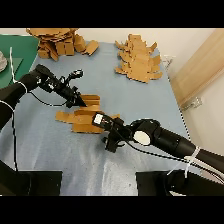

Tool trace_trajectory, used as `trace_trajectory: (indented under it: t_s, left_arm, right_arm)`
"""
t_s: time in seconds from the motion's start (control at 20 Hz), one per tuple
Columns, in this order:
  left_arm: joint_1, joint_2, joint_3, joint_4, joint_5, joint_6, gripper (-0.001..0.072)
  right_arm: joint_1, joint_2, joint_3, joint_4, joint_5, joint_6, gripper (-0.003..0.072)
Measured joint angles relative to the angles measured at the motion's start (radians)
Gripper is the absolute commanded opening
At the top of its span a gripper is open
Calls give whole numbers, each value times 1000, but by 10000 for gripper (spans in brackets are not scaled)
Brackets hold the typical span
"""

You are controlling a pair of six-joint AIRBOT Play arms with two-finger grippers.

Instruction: Fold the box.

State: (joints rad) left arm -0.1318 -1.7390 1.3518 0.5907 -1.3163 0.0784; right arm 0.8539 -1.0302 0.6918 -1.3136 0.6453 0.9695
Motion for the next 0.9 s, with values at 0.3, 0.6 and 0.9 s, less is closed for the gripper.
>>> trace_trajectory:
  t_s: [0.3,0.6,0.9]
  left_arm:
    - [0,0,0,0,0,0,13]
    - [0,0,0,0,0,0,13]
    - [0,0,0,0,0,0,13]
  right_arm:
    - [37,-95,3,45,-106,-80,457]
    - [42,-195,29,-16,-182,-95,440]
    - [43,-254,58,-106,-261,-96,364]
